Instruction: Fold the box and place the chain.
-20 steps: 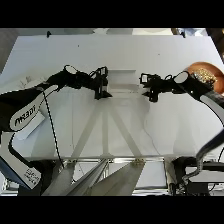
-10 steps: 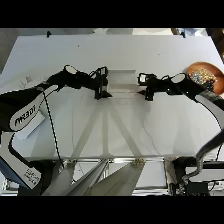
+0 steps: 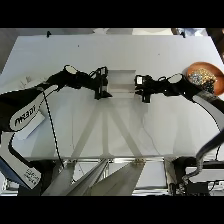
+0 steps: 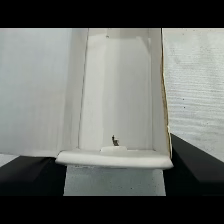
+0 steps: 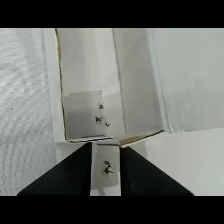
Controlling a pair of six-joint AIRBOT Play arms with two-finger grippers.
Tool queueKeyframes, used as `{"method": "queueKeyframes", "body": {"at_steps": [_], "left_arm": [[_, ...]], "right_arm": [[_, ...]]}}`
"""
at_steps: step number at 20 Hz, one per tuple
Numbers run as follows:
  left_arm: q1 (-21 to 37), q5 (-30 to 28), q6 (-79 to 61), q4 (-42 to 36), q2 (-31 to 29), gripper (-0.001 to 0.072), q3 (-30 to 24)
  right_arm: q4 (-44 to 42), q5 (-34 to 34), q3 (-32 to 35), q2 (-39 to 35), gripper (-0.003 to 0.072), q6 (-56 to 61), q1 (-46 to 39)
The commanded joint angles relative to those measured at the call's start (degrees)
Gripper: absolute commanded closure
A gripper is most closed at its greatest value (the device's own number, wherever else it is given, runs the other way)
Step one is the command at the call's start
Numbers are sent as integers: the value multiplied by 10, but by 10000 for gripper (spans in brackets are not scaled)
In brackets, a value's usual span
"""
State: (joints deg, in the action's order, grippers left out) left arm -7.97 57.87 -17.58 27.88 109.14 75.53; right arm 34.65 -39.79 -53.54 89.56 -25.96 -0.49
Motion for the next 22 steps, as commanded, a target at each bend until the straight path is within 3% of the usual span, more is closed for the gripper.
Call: {"method": "queueKeyframes", "body": {"at_steps": [1, 9, 12, 14, 17, 20, 21, 22], "left_arm": [[0, 0, 0, 0, 0, 283, 0], [0, 0, 0, 0, 0, 283, 0], [0, 0, 0, 0, 0, 283, 0], [0, 0, 0, 0, 0, 283, 0], [0, 0, 0, 0, 0, 283, 0], [0, 0, 0, 0, 0, 283, 0], [0, 0, 0, 0, 0, 283, 0], [0, 0, 0, 0, 0, 283, 0]], "right_arm": [[-6, -7, 0, 0, 532, -1, 1], [-69, 10, 0, 0, 529, -5, 10], [-69, 23, 0, 0, 409, -18, 23], [-69, 23, 0, 1, 260, -18, 27], [-69, 24, 0, 0, 263, -15, 27], [-69, 35, 0, 0, 448, 5, 27], [-69, 35, 0, -3, 623, 6, 27], [-69, 35, 0, -10, 672, 7, 27]]}}
